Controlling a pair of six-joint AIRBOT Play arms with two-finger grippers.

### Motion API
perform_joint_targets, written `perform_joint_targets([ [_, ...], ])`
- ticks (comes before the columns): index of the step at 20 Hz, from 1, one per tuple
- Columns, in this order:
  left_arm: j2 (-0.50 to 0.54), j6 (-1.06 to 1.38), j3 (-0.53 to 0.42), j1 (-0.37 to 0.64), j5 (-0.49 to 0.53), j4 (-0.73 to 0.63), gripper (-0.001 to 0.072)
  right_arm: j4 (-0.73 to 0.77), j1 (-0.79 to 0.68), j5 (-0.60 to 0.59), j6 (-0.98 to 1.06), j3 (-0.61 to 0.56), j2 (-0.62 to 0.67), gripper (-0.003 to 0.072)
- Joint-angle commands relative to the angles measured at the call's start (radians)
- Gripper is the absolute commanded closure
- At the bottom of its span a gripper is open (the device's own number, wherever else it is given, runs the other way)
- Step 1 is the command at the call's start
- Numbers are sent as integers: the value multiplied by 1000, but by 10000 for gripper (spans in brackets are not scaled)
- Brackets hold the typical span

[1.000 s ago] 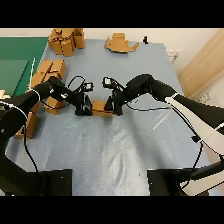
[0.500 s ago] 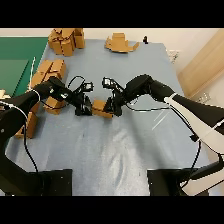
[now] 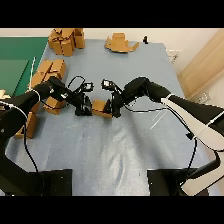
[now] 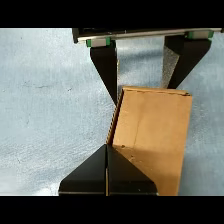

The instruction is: Fold the box.

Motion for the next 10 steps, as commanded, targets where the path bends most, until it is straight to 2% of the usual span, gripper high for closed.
perform_joint_targets([
  [1,0,0,0,0,0,0,187,19,0,-4,-1,6,32,677],
  [5,0,1,0,2,1,1,183,19,-3,-2,0,24,97,678],
  [6,0,6,1,2,1,0,135,19,-6,-2,0,24,113,677],
  [7,0,11,1,2,4,-2,34,18,-9,-8,10,24,125,677],
  [10,0,13,5,2,5,-17,37,-26,-15,-27,85,24,143,678],
])
